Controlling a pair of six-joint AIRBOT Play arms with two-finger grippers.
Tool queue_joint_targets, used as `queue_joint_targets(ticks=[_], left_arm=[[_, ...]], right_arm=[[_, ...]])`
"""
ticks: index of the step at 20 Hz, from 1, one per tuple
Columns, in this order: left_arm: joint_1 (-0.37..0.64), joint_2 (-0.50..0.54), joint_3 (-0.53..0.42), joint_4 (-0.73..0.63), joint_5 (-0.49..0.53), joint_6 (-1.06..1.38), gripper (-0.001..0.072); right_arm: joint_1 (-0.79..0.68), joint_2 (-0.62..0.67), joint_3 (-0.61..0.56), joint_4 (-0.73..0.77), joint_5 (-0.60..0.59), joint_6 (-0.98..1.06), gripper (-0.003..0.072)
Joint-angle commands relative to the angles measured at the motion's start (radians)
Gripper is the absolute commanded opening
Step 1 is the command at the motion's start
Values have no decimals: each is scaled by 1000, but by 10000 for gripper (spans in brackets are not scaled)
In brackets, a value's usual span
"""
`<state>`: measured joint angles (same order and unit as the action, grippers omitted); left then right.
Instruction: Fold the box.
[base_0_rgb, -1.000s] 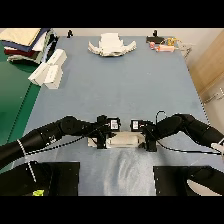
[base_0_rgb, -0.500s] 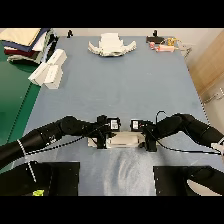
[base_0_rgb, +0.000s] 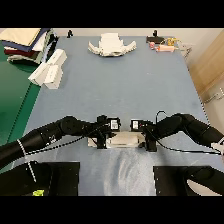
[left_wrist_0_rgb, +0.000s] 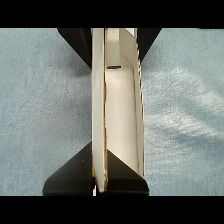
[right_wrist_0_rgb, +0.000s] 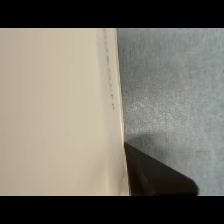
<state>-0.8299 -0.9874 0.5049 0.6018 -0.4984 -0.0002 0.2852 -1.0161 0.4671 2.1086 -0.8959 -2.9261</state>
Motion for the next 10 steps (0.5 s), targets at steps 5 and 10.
queue_joint_targets(ticks=[5, 10], left_arm=[[0, 0, 1, 0, 0, 0, 13], [0, 0, 1, -26, 5, 0, 13]], right_arm=[[1, 0, -1, -3, -2, 0, 478], [1, 0, -1, -3, -2, 0, 478]])
